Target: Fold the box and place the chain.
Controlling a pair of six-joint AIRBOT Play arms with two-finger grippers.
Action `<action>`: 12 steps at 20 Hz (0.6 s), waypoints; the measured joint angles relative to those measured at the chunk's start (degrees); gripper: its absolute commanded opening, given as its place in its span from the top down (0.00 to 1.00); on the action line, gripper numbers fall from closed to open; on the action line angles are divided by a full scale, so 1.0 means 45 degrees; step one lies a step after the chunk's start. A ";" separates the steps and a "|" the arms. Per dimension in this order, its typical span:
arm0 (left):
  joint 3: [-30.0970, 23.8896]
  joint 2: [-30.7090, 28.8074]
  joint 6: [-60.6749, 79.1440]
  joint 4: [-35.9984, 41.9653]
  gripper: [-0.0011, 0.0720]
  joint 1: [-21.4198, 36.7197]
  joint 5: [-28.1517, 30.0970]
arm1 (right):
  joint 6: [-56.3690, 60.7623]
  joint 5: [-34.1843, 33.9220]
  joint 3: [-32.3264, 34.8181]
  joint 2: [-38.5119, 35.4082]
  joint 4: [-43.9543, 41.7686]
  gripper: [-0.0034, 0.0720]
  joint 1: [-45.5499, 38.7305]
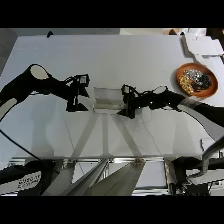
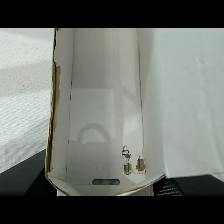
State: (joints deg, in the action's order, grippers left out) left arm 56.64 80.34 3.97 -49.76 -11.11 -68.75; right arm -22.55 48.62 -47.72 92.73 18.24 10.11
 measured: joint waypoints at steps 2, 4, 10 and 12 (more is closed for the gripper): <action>0.0005 0.0680 0.1360 0.0617 0.03 0.0296 0.0044 | 0.0000 0.0000 0.0000 0.0000 0.0000 0.27 0.0000; 0.0039 0.1311 0.2351 0.0952 0.03 0.0466 0.0073 | 0.0000 0.0000 0.0000 0.0000 -0.0005 0.27 0.0000; 0.0121 0.2356 0.3439 0.1666 0.03 0.0471 0.0476 | 0.0000 0.0000 0.0000 0.0000 -0.0005 0.27 0.0000; 0.0155 0.2463 0.3546 0.1792 0.03 0.0457 0.0597 | 0.0000 0.0000 0.0000 0.0000 -0.0005 0.27 0.0000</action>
State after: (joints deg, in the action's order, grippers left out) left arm 57.34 91.42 19.92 -41.69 -9.06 -66.06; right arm -22.55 48.62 -47.72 92.73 18.22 10.11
